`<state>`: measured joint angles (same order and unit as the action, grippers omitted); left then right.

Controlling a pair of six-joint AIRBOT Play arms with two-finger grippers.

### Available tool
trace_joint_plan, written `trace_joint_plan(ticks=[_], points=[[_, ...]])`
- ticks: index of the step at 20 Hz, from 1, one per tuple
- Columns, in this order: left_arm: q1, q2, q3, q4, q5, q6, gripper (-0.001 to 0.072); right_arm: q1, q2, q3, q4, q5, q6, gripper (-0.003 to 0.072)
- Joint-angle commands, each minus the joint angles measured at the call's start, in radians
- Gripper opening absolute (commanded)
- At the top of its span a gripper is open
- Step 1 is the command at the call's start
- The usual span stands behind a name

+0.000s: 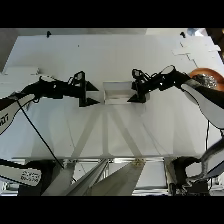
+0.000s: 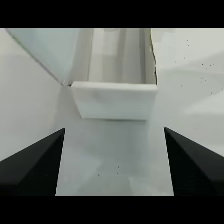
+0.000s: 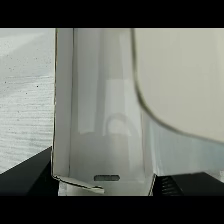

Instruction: Fold the box and place the chain.

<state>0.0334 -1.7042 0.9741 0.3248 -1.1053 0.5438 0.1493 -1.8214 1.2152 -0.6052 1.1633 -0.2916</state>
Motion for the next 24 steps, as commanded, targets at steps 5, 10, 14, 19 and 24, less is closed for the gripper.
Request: trace_joint_plan(ticks=[5,10,14,19,24], points=[[-0.073,-0.013,0.005,-0.021,0.038,0.032,0.0698,0.0,0.0,0.0,0.0,0.0,0.0,0.0493],[-0.101,-0.014,0.005,-0.082,0.101,0.032,0.0698,0.0,0.0,0.0,0.0,0.0,0.0,0.0493],[-0.095,-0.013,0.005,-0.043,0.1,0.019,0.0698,0.0,0.0,0.0,0.0,0.0,0.0,0.0493],[-0.062,-0.013,0.005,-0.048,0.107,0.018,0.0698,0.0,0.0,0.0,0.0,0.0,0.0,0.0493],[-0.044,-0.013,0.041,-0.044,0.101,0.006,0.0698,0.0,0.0,0.0,0.0,0.0,0.0,0.0493]])
